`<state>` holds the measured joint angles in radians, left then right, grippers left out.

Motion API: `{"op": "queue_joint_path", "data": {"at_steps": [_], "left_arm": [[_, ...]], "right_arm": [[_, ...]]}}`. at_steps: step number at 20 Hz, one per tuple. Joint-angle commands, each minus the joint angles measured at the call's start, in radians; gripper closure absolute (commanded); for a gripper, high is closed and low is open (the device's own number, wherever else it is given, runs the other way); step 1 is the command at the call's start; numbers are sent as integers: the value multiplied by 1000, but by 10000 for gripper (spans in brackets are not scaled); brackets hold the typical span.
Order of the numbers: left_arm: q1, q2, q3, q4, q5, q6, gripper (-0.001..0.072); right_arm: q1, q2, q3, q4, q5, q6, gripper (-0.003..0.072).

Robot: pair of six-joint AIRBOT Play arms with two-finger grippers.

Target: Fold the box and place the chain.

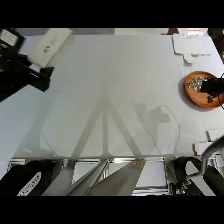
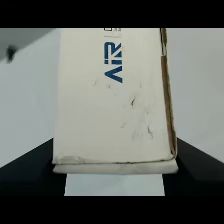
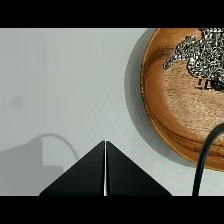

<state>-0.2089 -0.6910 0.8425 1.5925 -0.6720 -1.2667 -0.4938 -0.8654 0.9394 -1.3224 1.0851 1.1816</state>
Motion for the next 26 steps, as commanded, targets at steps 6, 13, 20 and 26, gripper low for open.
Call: {"op": "queue_joint_path", "data": {"at_steps": [6,13,20,26], "left_arm": [[308,-104,0,-59,-44,-180,701],[344,-495,1,-116,123,-170,698],[344,-750,1,-114,261,-93,694],[345,-796,1,-114,278,-76,517]], "right_arm": [[-1,1,0,2,-9,0,668],[-1,1,0,2,-9,0,668],[-1,1,0,2,-9,0,668],[-1,1,0,2,-9,0,668]]}}
